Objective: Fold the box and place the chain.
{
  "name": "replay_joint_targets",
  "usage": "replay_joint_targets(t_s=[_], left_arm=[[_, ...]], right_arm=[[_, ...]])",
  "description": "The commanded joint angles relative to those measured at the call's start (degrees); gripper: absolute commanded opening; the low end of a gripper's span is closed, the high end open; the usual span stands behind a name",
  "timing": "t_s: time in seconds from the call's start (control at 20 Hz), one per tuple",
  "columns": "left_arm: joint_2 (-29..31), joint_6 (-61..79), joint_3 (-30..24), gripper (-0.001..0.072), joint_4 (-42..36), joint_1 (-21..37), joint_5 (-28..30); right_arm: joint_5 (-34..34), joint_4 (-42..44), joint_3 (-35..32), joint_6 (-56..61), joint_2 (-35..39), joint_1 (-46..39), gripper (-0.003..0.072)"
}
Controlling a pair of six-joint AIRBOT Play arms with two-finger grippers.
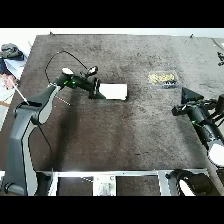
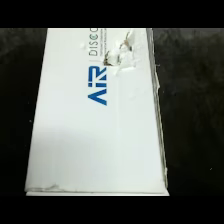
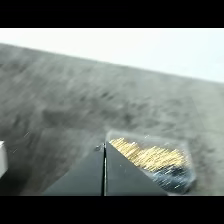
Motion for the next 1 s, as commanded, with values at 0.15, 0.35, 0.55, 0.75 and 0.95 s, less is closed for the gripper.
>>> replay_joint_targets(t_s=[0.15, 0.35, 0.55, 0.75, 0.95], left_arm=[[8.7, -6.2, 2.2, 0.0009, -1.0, 1.8, 5.1], [16.5, -16.8, 2.1, 0.0006, 2.0, 7.1, 16.2], [20.3, -32.7, 1.9, 0.0007, 11.6, 15.6, 26.2], [20.7, -44.4, 1.2, 0.0006, 19.2, 22.8, 29.9], [20.8, -52.9, -2.4, 0.0006, 26.1, 28.5, 33.9]], right_arm=[[-16.5, -0.1, 0.0, 0.0, 0.1, 0.0, 0.0013], [-26.4, -0.1, 0.0, 0.0, 0.1, 0.0, 0.0013], [-35.1, -0.1, 0.0, 0.0, 0.1, 0.0, 0.0013], [-41.0, -0.1, 0.0, 0.0, 0.1, 0.0, 0.0013], [-43.6, -0.1, 0.0, 0.0, 0.1, 0.0, 0.0013]])
